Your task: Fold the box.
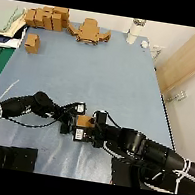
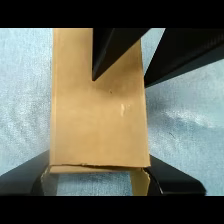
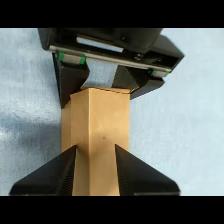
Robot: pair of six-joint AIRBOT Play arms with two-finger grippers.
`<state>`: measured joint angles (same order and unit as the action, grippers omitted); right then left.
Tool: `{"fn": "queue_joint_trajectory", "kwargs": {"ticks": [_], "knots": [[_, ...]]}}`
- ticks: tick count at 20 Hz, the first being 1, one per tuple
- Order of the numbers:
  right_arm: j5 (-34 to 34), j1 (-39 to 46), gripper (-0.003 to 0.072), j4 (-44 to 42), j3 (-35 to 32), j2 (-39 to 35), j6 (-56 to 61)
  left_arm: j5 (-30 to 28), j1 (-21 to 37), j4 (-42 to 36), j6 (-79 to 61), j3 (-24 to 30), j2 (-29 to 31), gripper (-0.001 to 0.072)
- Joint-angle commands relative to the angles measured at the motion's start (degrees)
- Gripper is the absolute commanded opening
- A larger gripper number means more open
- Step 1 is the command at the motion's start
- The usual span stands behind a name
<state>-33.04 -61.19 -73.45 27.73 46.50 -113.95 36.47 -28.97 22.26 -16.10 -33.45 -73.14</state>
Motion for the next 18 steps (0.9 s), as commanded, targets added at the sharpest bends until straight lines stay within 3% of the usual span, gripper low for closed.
{"fn": "queue_joint_trajectory", "kwargs": {"ticks": [1, 6, 9, 18], "knots": [[-0.1, 0.0, 0.035, -0.3, 0.5, -0.9, 0.2, 0.0, 0.0, 0.0, -0.1, 0.0, 0.0, 0.052], [-0.4, 0.0, 0.0329, -0.2, 1.2, -0.9, 0.2, 0.0, 0.0, 0.0, -0.1, 0.0, 0.0, 0.0519], [-0.5, 0.0, 0.022, 0.9, 1.4, -0.9, 0.2, 0.0, 0.0, 0.0, -0.1, 0.0, 0.0, 0.0519], [-0.7, 0.0, 0.0219, 1.2, 1.6, 1.2, 1.0, 0.0, 0.0, 0.0, -0.1, 0.0, 0.0, 0.0519]]}}
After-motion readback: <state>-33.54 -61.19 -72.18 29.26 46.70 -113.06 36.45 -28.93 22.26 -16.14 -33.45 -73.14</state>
